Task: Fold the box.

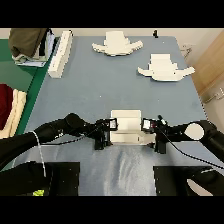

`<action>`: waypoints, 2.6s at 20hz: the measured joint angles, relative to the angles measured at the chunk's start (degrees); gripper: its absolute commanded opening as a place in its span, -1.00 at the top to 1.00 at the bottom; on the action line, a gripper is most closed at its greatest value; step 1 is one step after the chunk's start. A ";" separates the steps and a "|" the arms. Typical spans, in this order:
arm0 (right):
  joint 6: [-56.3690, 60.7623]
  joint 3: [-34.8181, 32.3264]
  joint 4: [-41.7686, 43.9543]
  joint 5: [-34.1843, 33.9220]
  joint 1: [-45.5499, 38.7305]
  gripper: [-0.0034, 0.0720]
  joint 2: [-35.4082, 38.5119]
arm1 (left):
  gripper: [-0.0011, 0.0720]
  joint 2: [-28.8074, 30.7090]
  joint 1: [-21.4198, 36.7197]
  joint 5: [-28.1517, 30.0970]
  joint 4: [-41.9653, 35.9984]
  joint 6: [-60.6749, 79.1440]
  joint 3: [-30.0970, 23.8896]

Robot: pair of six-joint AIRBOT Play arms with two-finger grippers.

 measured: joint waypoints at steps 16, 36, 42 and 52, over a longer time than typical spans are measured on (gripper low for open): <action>-11.19 -0.42 11.56 -6.27 1.95 0.51 -2.91 | -0.21 0.00 0.07 -0.11 0.37 0.00 -0.02; -10.49 -0.15 12.55 -9.11 5.90 0.55 -6.82 | -0.21 0.00 0.00 -0.02 -0.02 0.00 0.00; 29.75 7.37 -9.73 6.99 5.73 0.91 2.71 | -0.21 0.00 0.00 0.02 -0.11 -0.02 0.02; 72.37 5.75 -20.20 16.44 -19.54 0.91 0.37 | -0.21 0.00 -0.04 0.00 0.00 -0.02 0.02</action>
